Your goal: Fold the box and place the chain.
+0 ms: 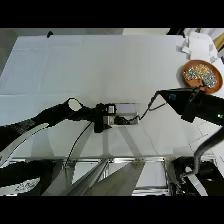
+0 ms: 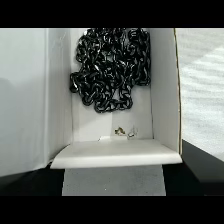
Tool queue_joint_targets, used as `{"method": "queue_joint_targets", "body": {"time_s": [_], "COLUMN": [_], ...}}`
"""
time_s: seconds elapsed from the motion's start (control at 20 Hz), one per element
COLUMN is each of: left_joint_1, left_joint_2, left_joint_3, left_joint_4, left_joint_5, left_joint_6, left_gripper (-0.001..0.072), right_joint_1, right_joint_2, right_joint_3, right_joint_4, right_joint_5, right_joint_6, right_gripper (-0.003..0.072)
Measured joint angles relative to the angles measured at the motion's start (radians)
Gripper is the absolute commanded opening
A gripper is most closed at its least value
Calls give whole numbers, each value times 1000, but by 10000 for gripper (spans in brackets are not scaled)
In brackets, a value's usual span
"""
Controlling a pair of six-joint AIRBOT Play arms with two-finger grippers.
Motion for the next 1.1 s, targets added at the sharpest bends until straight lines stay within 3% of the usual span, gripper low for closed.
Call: {"method": "queue_joint_targets", "body": {"time_s": [0.2, 0.35, 0.6, 0.8, 1.1], "left_joint_1": [0, 0, 0, 0, 0], "left_joint_2": [0, 0, 0, 0, 0], "left_joint_3": [0, 0, 0, 0, 0], "left_joint_4": [0, 0, 0, 0, 0], "left_joint_5": [0, 0, 0, 0, 0], "left_joint_6": [0, 0, 0, 0, 0], "left_gripper": [135, 135, 135, 135, 135], "right_joint_1": [18, 113, 306, 382, 471], "right_joint_2": [-36, -106, -283, -409, -560], "right_joint_3": [0, 0, 0, 0, 1], "right_joint_4": [92, 100, -107, -285, -372], "right_joint_5": [-22, -65, -112, -123, -135], "right_joint_6": [-50, -69, -8, 85, 123], "right_gripper": [18, 18, 18, 18, 19]}}
